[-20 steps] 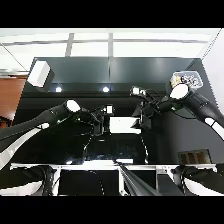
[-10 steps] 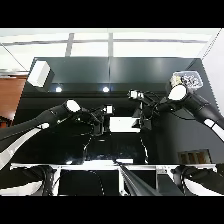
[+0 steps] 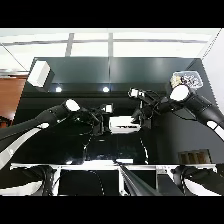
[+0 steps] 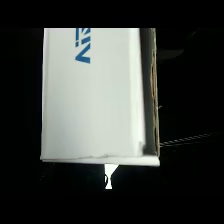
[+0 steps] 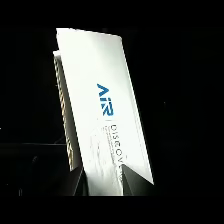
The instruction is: Fold the box and place the chain.
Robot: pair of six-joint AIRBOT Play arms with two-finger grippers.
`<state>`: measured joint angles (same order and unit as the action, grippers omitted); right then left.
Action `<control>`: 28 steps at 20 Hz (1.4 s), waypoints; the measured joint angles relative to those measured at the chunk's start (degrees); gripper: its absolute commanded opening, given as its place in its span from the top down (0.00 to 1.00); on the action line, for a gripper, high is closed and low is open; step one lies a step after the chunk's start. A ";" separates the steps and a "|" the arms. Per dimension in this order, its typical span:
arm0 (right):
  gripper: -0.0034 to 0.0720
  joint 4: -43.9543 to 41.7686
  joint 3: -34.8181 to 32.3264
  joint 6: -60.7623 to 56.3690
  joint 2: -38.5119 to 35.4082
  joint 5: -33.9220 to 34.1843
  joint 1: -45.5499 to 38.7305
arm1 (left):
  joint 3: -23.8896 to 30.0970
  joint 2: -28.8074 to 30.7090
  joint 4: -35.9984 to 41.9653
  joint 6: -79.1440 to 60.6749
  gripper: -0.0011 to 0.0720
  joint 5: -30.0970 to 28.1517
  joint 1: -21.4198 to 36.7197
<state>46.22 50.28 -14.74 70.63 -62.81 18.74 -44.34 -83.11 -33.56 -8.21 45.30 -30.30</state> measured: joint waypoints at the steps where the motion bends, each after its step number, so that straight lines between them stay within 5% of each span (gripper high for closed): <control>1: 0.62 0.09 0.00 0.00 0.00 0.42 0.00 | 0.00 0.00 0.00 -0.07 0.53 0.02 0.00; 26: 0.62 1.03 0.02 -0.02 -0.04 -1.64 1.66 | -0.02 0.00 -0.04 -0.35 0.53 0.15 0.00; 28: 0.71 1.05 0.02 -0.02 -0.04 -1.57 1.66 | -0.02 0.00 -0.04 -0.31 0.53 0.13 0.00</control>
